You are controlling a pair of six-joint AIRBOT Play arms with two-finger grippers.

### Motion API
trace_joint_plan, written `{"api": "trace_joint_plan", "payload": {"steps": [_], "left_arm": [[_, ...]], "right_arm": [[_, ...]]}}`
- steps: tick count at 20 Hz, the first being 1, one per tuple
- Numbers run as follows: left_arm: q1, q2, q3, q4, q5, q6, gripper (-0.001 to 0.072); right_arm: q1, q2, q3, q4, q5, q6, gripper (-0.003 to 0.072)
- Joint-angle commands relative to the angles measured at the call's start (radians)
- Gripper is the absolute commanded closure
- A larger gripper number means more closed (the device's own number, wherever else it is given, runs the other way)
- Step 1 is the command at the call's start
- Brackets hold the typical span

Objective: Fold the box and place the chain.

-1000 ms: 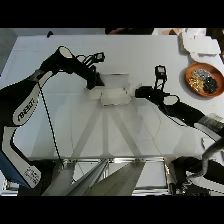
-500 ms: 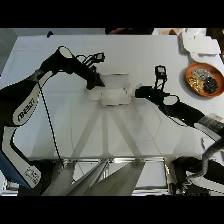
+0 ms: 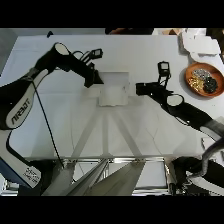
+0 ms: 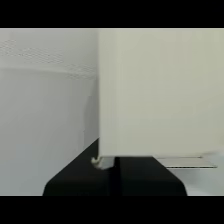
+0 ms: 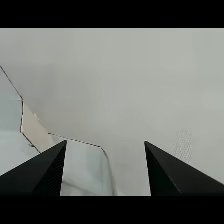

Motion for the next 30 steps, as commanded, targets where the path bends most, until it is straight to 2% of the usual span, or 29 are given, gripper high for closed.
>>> {"api": "trace_joint_plan", "payload": {"steps": [1, 3, 5, 6, 7, 9, 11, 13, 17, 22, 30], "left_arm": [[0.047, 0.117, 0.0, 0.003, -0.089, -0.162, 0.0709], [0.078, 0.212, -0.001, 0.003, -0.192, -0.17, 0.0713], [0.102, 0.295, -0.014, 0.012, -0.218, -0.189, 0.0714], [0.113, 0.335, -0.05, 0.013, -0.214, -0.192, 0.0714], [0.12, 0.369, -0.108, 0.004, -0.202, -0.183, 0.0714], [0.127, 0.421, -0.281, -0.04, -0.166, -0.122, 0.0713], [0.127, 0.431, -0.455, -0.133, -0.093, -0.042, 0.0709], [0.117, 0.425, -0.558, -0.203, -0.016, 0.014, 0.0707], [0.068, 0.417, -0.573, -0.169, 0.077, 0.225, 0.0703], [-0.028, 0.407, -0.573, -0.173, 0.258, 0.368, 0.0705], [-0.034, 0.285, -0.568, -0.166, 0.313, 0.321, 0.0708]], "right_arm": [[0.0, 0.15, 0.001, -0.008, -0.036, -0.012, 0.0145], [0.0, 0.238, 0.001, -0.032, -0.036, -0.012, 0.0146], [0.0, 0.307, 0.001, -0.066, -0.037, -0.012, 0.0146], [-0.001, 0.332, 0.001, -0.08, -0.037, -0.012, 0.0146], [0.0, 0.353, 0.001, -0.085, -0.038, -0.012, 0.0146], [-0.001, 0.388, 0.001, -0.086, -0.047, -0.012, 0.0146], [-0.001, 0.407, 0.001, -0.086, -0.064, -0.012, 0.0146], [-0.001, 0.409, 0.001, -0.086, -0.091, -0.012, 0.0147], [0.0, 0.409, 0.001, -0.086, -0.134, -0.013, 0.0148], [0.0, 0.409, 0.001, -0.085, -0.141, -0.104, 0.0148], [0.0, 0.409, 0.001, -0.085, -0.141, -0.11, 0.0148]]}}
